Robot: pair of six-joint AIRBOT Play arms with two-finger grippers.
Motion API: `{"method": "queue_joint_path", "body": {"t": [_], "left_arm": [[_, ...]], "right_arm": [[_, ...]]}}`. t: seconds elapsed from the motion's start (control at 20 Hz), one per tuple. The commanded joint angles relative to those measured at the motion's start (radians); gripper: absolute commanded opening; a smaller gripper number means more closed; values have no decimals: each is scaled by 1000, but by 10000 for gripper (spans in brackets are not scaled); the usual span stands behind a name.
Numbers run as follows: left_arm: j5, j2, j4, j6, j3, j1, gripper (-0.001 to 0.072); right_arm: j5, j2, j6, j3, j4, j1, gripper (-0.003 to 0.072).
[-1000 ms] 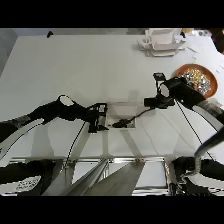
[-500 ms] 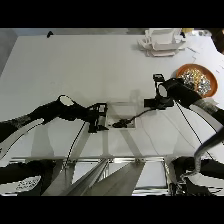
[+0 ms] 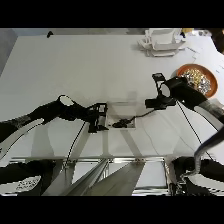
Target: Fold the box and place the chain.
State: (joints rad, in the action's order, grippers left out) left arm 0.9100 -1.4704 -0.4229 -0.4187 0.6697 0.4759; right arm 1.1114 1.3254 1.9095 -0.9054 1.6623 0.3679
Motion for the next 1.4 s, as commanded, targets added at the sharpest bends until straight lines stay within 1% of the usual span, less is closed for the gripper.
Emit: {"method": "queue_joint_path", "body": {"t": [0.0, 0.1, 0.15, 0.3, 0.4, 0.5, 0.6, 0.7, 0.75, 1.1, 1.2, 1.35], "left_arm": [[0, 1, 0, 0, 1, -1, 192], [0, 1, 0, 0, 1, -1, 192], [0, 1, 0, 0, 1, -1, 192], [0, 1, 0, 0, 1, -1, 192], [0, 1, 0, 0, 1, -1, 192], [0, 1, 0, 0, 1, -1, 192], [0, 1, 0, 0, 1, -1, 192], [0, 1, 0, 0, 1, -1, 192], [0, 1, 0, 0, 1, -1, 192], [0, 1, 0, 0, 1, -1, 192], [0, 1, 0, 0, 1, -1, 192], [0, 1, 0, 0, 1, -1, 192]], "right_arm": [[57, -140, -75, 0, -78, 1, 18], [85, -235, -131, 0, -186, 12, 19], [89, -280, -138, 0, -214, 35, 19], [76, -372, -125, 0, -232, 155, 19], [34, -393, -99, 0, -231, 272, 19], [-54, -392, -92, 0, -230, 381, 19], [-182, -392, -69, 0, -230, 470, 19], [-270, -392, -44, 0, -231, 521, 19], [-291, -392, -26, 0, -229, 537, 19], [-285, -385, -21, 0, -230, 542, 19], [-285, -354, -21, 0, -217, 542, 20], [-286, -260, -21, 0, -192, 542, 20]]}}
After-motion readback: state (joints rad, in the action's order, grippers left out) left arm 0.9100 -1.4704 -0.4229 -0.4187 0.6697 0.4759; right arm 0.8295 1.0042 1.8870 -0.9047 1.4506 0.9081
